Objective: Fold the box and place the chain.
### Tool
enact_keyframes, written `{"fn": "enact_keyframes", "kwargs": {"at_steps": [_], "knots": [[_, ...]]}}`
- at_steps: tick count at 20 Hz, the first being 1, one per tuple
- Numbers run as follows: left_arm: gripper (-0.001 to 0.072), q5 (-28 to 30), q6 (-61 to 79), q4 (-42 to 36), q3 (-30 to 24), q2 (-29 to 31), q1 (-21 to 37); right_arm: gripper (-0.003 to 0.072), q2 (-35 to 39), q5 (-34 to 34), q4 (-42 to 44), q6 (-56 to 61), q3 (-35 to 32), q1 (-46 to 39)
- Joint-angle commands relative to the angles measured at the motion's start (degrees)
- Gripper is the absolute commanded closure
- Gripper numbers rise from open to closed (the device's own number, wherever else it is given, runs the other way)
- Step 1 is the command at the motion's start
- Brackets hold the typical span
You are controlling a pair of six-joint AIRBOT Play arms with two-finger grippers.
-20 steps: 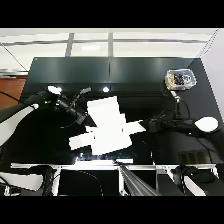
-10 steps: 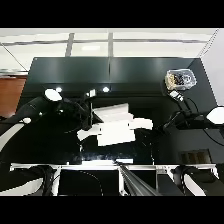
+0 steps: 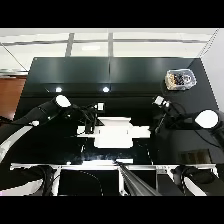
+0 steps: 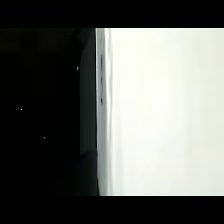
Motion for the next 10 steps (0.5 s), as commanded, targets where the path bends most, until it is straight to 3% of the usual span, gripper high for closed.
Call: {"fn": "enact_keyframes", "kwargs": {"at_steps": [1, 3, 10], "knots": [[0.0681, 0.5, 0.7, 1.0, 0.0, -0.4, -0.2, 0.0051, -0.4, -6.6, 6.2, -4.9, -4.7, 4.9], [0.068, 0.5, 0.7, 1.0, -0.1, -0.4, -0.2, 0.0051, -0.4, -11.6, 9.7, -10.9, -8.3, 7.8], [0.0681, 0.5, -0.2, 1.0, -0.2, -0.4, -0.2, 0.0051, -4.1, -13.1, 9.6, -20.5, -10.6, 13.9]]}}
